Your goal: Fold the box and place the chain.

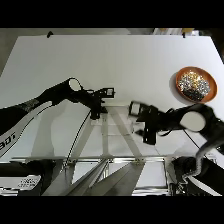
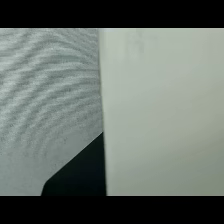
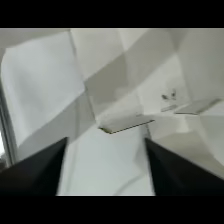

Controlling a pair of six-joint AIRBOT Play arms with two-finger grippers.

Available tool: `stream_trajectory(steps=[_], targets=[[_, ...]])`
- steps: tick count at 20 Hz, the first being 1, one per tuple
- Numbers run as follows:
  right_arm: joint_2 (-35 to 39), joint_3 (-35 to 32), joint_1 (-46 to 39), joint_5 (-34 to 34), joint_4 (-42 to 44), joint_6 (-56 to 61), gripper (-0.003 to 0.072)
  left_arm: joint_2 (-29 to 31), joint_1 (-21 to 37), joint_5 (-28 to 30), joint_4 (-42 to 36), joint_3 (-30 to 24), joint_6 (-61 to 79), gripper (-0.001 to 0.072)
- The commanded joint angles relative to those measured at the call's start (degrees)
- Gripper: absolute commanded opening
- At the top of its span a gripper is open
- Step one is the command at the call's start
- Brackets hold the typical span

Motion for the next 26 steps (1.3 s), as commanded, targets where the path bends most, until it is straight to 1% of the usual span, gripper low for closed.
stream_trajectory(steps=[1,5,6,7,10,12,14,17,22,26], targets=[[-0.4,-7.0,7.9,-11.4,-6.8,-3.4,0.0702,0.0,0.0,-0.2,0.0,0.0,0.0,0.0010],[-0.5,-13.7,14.1,-26.9,-12.9,-3.4,0.0704,0.0,0.0,-0.2,0.0,0.0,0.0,0.0010],[-0.7,-14.7,15.0,-29.9,-14.0,-3.4,0.0703,0.0,0.0,-0.2,0.0,0.0,0.0,0.0010],[-1.1,-15.0,15.5,-31.2,-14.4,-3.4,0.0702,0.0,0.0,-0.2,0.0,0.0,0.0,0.0010],[-4.1,-15.1,16.0,-31.3,-14.5,-3.4,0.0700,0.0,0.0,-0.2,0.0,0.0,0.0,0.0010],[-6.1,-15.0,15.9,-32.9,-14.7,-3.4,0.0699,0.0,0.0,-0.2,0.0,0.0,0.0,0.0010],[-6.6,-15.0,13.6,-34.4,-13.8,-3.4,0.0697,0.0,0.0,-0.2,0.0,0.0,0.0,0.0010],[-6.6,-14.4,8.3,-33.8,-13.9,-3.4,0.0697,0.0,0.0,-0.2,0.0,0.0,0.0,0.0010],[-6.6,-11.6,5.2,-33.2,-13.8,-3.4,0.0696,0.0,0.0,-0.2,0.0,0.0,0.0,0.0010],[-7.0,-7.9,1.4,-28.7,-12.7,-3.8,0.0696,0.0,0.0,-0.2,0.0,0.0,0.0,0.0010]])
